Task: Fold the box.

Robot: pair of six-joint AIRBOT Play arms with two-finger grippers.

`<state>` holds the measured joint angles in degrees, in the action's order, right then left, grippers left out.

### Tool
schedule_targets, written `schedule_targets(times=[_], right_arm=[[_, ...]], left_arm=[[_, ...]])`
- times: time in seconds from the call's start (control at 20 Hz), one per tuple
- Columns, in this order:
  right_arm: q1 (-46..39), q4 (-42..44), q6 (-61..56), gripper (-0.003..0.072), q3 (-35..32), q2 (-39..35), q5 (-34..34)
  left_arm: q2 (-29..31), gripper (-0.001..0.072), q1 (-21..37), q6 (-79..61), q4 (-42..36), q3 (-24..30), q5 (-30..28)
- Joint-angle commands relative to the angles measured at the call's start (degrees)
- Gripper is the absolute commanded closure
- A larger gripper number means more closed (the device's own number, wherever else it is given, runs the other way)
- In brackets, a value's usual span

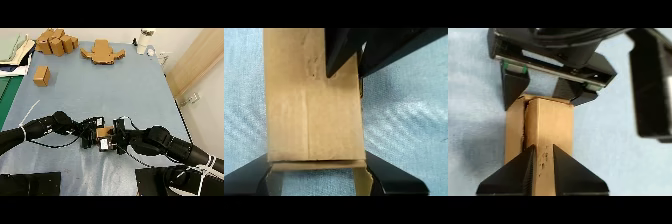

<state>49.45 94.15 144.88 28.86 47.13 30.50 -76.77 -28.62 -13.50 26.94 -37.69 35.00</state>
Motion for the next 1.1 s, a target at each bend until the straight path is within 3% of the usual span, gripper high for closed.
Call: schedule_targets(times=[0.0,0.35,0.4,0.45,0.6,0.7,0.75,0.8,0.85,0.95,1.05], right_arm=[[0.3,2.1,0.0,0.0512,0.0,0.0,2.1],[0.3,2.8,0.0,0.0511,0.0,0.0,3.4],[0.3,3.2,0.0,0.0493,0.1,-0.1,3.4],[0.3,4.0,-0.2,0.041,0.1,-0.6,3.5],[0.3,6.7,-8.9,0.0383,1.1,-5.4,5.9],[0.3,8.8,-22.7,0.0385,1.7,-10.2,9.4],[0.2,10.3,-31.9,0.0393,1.6,-12.2,11.7],[0.2,11.4,-42.4,0.0473,1.4,-13.7,14.6],[0.2,12.9,-50.6,0.0673,0.9,-14.4,16.9],[0.2,17.1,-61.0,0.0682,-2.2,-14.8,18.7],[0.2,23.8,-64.3,0.0682,-6.4,-14.7,13.5]], left_arm=[[0.0,0.0242,0.0,0.0,0.0,0.0,0.0],[0.0,0.0242,0.0,0.0,0.0,0.0,0.0],[0.0,0.0242,0.0,0.0,0.0,0.0,0.0],[0.0,0.0242,0.0,0.0,0.0,0.0,0.0],[0.0,0.0241,0.0,0.0,0.0,0.0,0.0],[0.0,0.0241,0.0,0.0,0.0,0.0,0.0],[0.0,0.0241,0.0,0.0,0.0,0.0,0.0],[0.0,0.0242,0.0,0.0,0.0,0.0,0.0],[0.0,0.0242,0.0,0.0,0.0,0.0,0.0],[0.0,0.0241,0.0,0.0,0.0,0.0,0.0],[0.0,0.0241,0.0,0.0,0.0,0.0,0.0]])
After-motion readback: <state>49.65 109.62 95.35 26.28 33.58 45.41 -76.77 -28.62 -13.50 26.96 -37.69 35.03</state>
